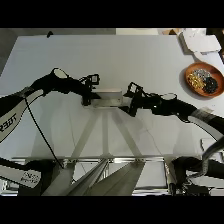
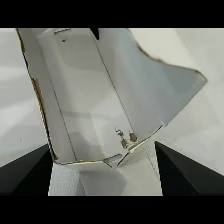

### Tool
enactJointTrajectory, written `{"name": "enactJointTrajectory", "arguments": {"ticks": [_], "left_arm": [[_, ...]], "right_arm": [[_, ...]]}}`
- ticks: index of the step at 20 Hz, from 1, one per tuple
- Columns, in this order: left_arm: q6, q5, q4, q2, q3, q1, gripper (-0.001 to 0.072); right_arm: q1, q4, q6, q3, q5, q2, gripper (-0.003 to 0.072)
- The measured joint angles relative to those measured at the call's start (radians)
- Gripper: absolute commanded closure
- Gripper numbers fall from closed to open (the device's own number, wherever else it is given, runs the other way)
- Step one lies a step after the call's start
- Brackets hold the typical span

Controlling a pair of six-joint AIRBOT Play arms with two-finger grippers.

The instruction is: Fold the box and place the chain.

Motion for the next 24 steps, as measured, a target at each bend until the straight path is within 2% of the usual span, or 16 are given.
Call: {"name": "enactJointTrajectory", "arguments": {"ticks": [10,24], "left_arm": [[0.0,0.0,0.0,0.0,0.0,0.0,0.0697],[0.001,-0.001,0.002,0.0,0.0,0.0,0.0697]], "right_arm": [[-0.002,-0.089,-0.047,0.09,0.016,-0.087,-0.0002],[-0.023,-0.193,-0.031,0.192,0.201,-0.195,-0.0001]]}}
